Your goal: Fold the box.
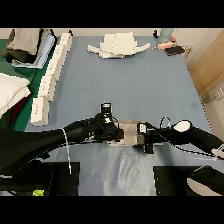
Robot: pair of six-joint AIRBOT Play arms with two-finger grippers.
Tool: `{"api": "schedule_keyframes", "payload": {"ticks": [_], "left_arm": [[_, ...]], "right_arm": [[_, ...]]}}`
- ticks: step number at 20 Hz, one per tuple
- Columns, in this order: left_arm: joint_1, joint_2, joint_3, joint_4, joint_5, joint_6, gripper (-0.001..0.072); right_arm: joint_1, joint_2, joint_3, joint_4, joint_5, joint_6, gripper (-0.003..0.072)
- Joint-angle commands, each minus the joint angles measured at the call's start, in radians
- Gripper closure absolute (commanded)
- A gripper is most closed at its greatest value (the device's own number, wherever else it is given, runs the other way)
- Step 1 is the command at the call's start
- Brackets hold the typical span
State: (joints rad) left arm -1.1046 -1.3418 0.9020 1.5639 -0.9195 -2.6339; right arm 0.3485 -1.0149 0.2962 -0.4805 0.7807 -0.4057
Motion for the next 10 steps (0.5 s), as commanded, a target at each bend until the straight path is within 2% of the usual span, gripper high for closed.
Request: {"api": "schedule_keyframes", "payload": {"ticks": [1, 3, 4, 10], "left_arm": [[0.001, -0.010, 0.018, 0.029, -0.040, -0.030, 0.0344], [0.001, -0.010, 0.018, 0.030, -0.069, -0.027, 0.0610], [0.000, -0.010, 0.019, 0.030, -0.068, -0.026, 0.0692], [-0.035, -0.010, 0.019, 0.030, -0.068, -0.025, 0.0678]], "right_arm": [[0.000, 0.000, 0.000, -0.002, 0.004, -0.002, 0.0172], [0.000, 0.000, 0.000, -0.002, 0.004, -0.003, 0.0172], [0.000, 0.000, 0.000, -0.002, 0.004, -0.002, 0.0172], [0.000, 0.000, 0.000, -0.002, 0.004, -0.002, 0.0172]]}}
